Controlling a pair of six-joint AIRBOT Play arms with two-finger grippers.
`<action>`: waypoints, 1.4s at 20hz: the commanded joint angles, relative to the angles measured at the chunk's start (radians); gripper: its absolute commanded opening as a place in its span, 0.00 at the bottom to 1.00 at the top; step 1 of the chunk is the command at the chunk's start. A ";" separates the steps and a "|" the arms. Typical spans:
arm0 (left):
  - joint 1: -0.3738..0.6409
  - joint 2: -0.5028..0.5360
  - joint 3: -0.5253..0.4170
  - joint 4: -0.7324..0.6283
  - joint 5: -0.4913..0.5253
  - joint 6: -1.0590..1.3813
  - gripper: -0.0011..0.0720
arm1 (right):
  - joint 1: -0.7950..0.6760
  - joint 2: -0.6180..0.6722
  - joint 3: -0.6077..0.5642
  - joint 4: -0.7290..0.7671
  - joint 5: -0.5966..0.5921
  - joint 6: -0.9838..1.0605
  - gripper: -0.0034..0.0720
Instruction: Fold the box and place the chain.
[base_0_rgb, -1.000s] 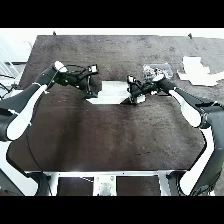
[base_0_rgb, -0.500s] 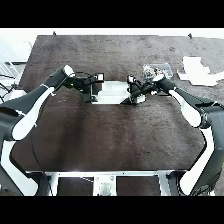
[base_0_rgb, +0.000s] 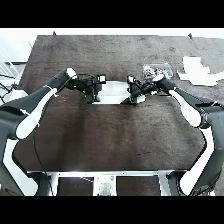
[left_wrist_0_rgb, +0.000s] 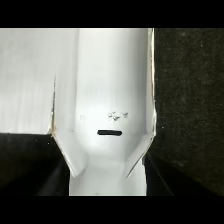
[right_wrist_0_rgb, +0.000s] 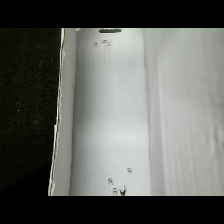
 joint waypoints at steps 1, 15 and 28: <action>0.000 -0.010 0.000 -0.016 0.001 0.024 0.74 | 0.000 -0.001 0.000 0.000 0.000 0.000 0.75; 0.000 -0.014 0.000 -0.134 0.003 0.083 0.49 | 0.000 -0.001 0.000 0.000 0.000 0.000 0.75; 0.000 -0.042 -0.002 -0.288 -0.011 0.116 0.50 | 0.000 -0.001 0.000 0.000 0.000 0.000 0.75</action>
